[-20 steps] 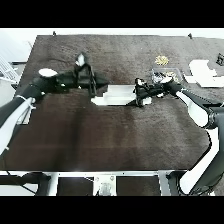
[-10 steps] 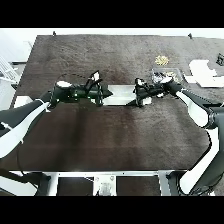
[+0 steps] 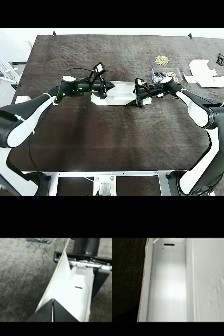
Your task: Fold the box and place the chain.
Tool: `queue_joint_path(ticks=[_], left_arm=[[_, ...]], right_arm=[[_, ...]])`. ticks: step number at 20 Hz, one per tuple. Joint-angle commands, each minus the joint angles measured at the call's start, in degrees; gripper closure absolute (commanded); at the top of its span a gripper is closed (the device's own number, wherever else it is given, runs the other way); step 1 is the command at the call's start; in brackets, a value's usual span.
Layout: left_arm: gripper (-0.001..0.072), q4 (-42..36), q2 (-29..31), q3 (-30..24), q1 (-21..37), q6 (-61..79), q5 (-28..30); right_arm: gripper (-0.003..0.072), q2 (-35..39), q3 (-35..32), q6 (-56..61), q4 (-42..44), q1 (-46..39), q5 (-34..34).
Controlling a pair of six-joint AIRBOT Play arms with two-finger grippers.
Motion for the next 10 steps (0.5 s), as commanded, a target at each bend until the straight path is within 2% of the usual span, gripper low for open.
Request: queue_joint_path(ticks=[1,4,10], left_arm=[[0.0689,-0.55,-1.46,1.09,-1.14,-0.74,3.54],[0.069,-0.55,-1.49,1.09,-2.84,-0.74,9.31],[0.0689,-0.57,-1.68,1.09,-3.43,-2.8,16.0]], right_arm=[[0.0102,-0.04,0.0,-0.04,0.02,0.02,0.02],[0.0103,-0.04,0.0,-0.04,0.02,0.02,0.02],[0.0102,-0.04,0.0,-0.04,0.04,0.02,0.02]])
